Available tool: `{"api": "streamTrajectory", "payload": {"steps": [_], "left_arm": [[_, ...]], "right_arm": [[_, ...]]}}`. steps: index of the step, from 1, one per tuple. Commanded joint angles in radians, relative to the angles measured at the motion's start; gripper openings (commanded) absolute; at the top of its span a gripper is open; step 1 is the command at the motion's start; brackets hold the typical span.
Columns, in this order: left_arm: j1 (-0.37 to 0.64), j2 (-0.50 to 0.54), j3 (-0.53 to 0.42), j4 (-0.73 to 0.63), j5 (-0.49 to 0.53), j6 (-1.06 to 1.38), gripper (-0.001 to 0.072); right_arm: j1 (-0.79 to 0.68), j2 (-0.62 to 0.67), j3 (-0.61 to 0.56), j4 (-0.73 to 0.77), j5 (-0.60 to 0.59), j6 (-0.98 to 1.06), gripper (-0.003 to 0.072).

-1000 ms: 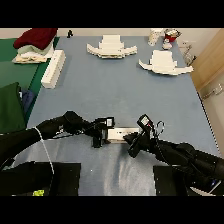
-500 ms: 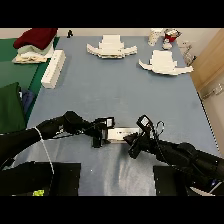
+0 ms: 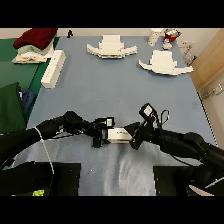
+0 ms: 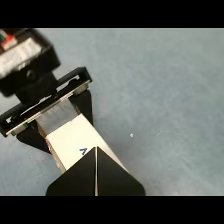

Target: Fold the box.

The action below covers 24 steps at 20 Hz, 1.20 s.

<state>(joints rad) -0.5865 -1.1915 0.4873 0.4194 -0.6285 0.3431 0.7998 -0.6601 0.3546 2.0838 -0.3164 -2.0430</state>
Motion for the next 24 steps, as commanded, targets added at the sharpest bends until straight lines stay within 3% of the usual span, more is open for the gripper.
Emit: {"api": "streamTrajectory", "payload": {"steps": [1,5,7,10,14,20,22,24], "left_arm": [[0.0,0.0,0.001,0.0,0.0,0.0,0.0454],[0.0,0.0,0.001,0.0,0.0,0.0,0.0454],[0.0,0.0,0.001,0.0,0.0,0.0,0.0454],[0.0,0.0,0.001,0.0,0.0,0.0,0.0454],[0.0,0.0,0.001,0.0,0.001,0.0,0.0454],[0.021,0.027,0.008,0.002,0.001,-0.111,0.0454],[0.088,0.093,0.01,0.032,-0.003,-0.272,0.0454],[0.203,0.182,0.009,0.15,-0.012,-0.435,0.0454]], "right_arm": [[-0.137,-0.022,0.129,-0.154,-0.246,0.113,0.0005],[-0.313,-0.166,0.317,-0.385,-0.572,0.367,0.0005],[-0.393,-0.285,0.411,-0.431,-0.718,0.481,0.0005],[-0.475,-0.459,0.512,-0.438,-0.846,0.575,0.0005],[-0.497,-0.595,0.573,-0.436,-0.868,0.607,0.0006],[-0.497,-0.614,0.573,-0.423,-0.87,0.606,0.0005],[-0.497,-0.615,0.573,-0.423,-0.87,0.606,0.0005],[-0.497,-0.614,0.573,-0.423,-0.87,0.606,0.0006]]}}
